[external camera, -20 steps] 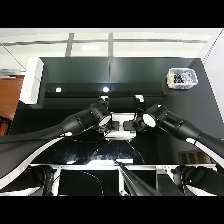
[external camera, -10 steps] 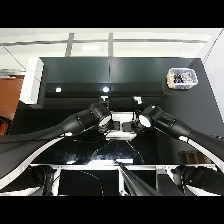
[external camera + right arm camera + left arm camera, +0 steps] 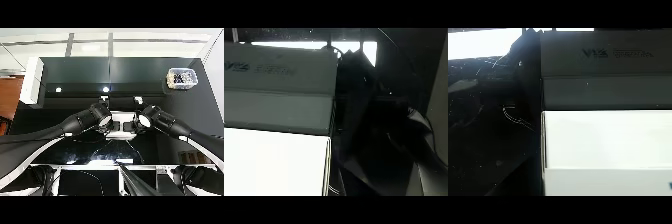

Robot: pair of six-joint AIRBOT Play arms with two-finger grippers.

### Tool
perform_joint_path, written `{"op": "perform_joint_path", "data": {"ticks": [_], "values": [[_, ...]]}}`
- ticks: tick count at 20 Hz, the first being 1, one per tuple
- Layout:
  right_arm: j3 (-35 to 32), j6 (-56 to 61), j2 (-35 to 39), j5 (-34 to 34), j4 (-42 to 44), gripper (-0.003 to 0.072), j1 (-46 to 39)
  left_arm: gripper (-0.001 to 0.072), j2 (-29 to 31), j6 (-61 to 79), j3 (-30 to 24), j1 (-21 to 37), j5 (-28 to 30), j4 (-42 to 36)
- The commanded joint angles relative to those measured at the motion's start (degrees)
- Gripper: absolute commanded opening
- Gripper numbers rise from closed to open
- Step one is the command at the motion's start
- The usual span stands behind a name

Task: Fold the box and place the chain.

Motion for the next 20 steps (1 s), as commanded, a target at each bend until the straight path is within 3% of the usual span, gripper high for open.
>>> {"op": "perform_joint_path", "data": {"ticks": [1, 6, 8, 10, 11, 12, 16, 20], "values": [[0.0, 0.2, 0.0, -0.1, 0.5, 0.0057, 0.1, 0.0025, 0.0, 0.0, 0.0, 0.0, 0.0, 0.0], [0.0, 0.2, 0.2, -0.5, 0.9, 0.0048, 0.1, 0.0025, 0.0, 0.0, 0.0, 0.0, 0.0, 0.0], [0.0, 0.2, 0.6, -0.5, 0.8, 0.0146, 0.1, 0.0025, 0.0, 0.0, 0.0, 0.0, 0.0, 0.0], [0.0, 0.2, 1.0, -0.8, 0.9, 0.0148, 0.1, 0.0025, 0.0, 0.0, 0.0, 0.0, 0.0, 0.0], [0.0, 0.2, 1.0, -0.8, 1.3, 0.0262, 0.1, 0.0025, 0.0, 0.0, 0.0, 0.0, 0.0, 0.0], [0.0, 0.2, 1.0, -0.6, 1.5, 0.0442, 0.1, 0.0025, 0.0, 0.0, 0.0, 0.0, 0.0, 0.0], [0.0, -0.7, 1.6, 0.2, 2.2, 0.0437, 0.1, 0.0025, 0.0, 0.0, 0.0, 0.0, 0.0, 0.0], [0.0, -2.8, 6.6, 1.9, -0.4, 0.0437, -0.5, 0.0025, 0.0, 0.0, 0.0, 0.0, 0.1, 0.0]]}}
